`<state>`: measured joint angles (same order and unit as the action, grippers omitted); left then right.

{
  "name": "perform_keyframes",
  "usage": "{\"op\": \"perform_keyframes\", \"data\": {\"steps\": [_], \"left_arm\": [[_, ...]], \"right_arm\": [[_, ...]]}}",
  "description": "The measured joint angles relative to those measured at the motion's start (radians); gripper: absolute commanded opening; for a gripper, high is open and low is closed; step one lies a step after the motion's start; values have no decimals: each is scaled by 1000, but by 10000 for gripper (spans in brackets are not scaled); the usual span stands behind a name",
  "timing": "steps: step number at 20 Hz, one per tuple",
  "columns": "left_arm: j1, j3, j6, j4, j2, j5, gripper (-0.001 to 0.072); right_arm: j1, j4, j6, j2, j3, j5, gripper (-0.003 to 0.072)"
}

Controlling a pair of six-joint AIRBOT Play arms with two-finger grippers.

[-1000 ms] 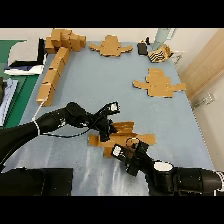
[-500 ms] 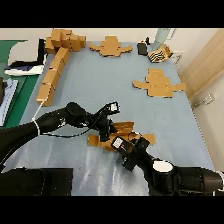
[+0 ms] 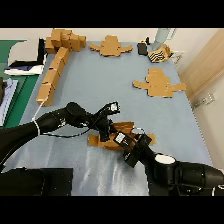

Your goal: Fold the box.

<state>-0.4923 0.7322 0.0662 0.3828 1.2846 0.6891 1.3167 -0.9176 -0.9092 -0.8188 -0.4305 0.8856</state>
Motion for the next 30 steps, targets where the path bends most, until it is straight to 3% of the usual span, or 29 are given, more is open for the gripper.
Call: {"op": "perform_keyframes", "data": {"steps": [10, 16, 19, 24, 27, 30], "left_arm": [[0, -1, 0, -1, 0, 1, 15], [0, 0, 0, -1, 0, 0, 15], [0, 0, 0, -1, 0, 0, 15], [0, -1, 0, -1, 0, 0, 15], [0, 0, 0, -1, 0, 0, 15], [0, -1, 0, -1, 0, 0, 15]], "right_arm": [[-165, -100, -308, 184, 61, -75, 720], [-233, -155, -486, 227, 76, -122, 720], [-376, -359, -758, 224, 84, -187, 720], [-735, -953, -1516, 135, 58, -175, 720], [-871, -1137, -1796, 30, -17, -71, 720], [-929, -1218, -1944, -71, -78, 15, 720]]}}
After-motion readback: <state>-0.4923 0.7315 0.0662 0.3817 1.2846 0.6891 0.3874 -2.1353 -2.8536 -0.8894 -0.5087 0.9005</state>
